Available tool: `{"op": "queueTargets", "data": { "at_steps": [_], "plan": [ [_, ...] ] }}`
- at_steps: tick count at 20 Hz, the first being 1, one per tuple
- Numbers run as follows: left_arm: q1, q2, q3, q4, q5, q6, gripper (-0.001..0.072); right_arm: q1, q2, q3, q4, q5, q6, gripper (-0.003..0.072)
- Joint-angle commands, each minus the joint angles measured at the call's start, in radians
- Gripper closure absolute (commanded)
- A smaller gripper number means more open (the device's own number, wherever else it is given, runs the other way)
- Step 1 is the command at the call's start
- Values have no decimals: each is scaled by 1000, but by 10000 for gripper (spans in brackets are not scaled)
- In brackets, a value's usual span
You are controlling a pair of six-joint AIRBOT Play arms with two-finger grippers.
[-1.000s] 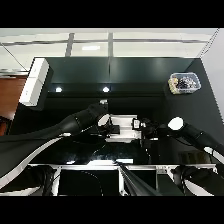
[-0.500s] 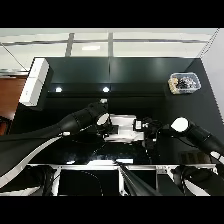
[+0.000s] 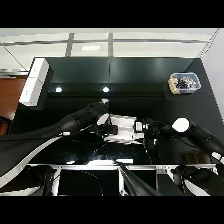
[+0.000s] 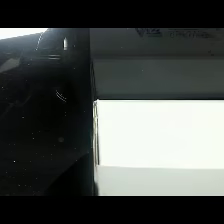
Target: Fold the box and place the chain.
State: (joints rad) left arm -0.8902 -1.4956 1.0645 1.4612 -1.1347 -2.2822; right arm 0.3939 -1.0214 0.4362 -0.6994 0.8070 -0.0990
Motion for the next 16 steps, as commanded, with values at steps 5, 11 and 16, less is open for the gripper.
{"op": "queueTargets", "data": {
  "at_steps": [5,11,16],
  "plan": [
    [0,0,1,-8,2,5,684,17,-45,0,204,-21,1,561],
    [0,0,1,-8,10,5,684,40,-50,0,224,-52,2,560],
    [0,0,1,-43,37,5,683,45,-72,-2,229,-51,2,560]
  ]
}}
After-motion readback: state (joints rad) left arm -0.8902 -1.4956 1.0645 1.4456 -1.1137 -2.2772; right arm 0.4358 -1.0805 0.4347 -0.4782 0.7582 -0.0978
